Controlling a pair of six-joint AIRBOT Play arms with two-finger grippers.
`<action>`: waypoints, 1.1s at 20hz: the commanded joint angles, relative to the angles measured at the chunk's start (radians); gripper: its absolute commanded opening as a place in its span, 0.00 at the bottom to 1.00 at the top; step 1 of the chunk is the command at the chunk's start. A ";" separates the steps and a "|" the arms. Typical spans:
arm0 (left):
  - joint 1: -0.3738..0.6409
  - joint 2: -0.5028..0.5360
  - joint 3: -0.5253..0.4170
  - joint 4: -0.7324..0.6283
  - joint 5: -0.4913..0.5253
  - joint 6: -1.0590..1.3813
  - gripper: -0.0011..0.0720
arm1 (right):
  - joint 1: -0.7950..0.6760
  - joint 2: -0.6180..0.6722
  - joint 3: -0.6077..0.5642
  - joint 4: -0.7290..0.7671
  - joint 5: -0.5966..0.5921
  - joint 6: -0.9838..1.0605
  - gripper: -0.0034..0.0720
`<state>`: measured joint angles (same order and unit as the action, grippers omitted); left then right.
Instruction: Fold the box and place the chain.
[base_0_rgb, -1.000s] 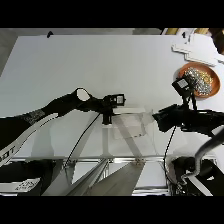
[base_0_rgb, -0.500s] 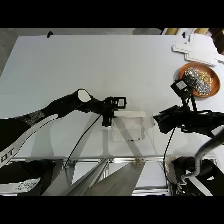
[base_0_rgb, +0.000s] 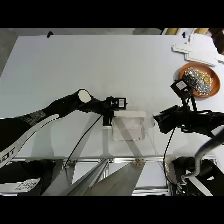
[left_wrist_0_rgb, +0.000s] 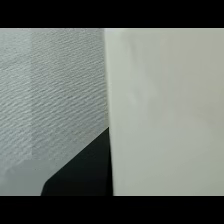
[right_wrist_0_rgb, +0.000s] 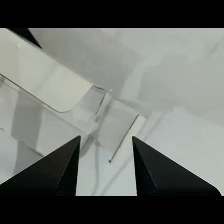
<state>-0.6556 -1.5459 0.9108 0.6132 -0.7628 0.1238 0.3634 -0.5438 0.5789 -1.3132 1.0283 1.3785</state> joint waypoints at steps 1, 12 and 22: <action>-0.001 -0.008 0.000 0.006 0.004 0.000 0.02 | 0.001 0.001 0.001 0.000 0.001 0.000 0.52; -0.001 -0.008 0.000 0.006 0.003 0.000 0.03 | 0.001 0.001 0.001 0.001 0.015 0.000 0.48; -0.001 -0.008 0.000 0.006 0.003 0.000 0.03 | 0.090 -0.032 -0.060 0.177 0.107 -0.623 0.07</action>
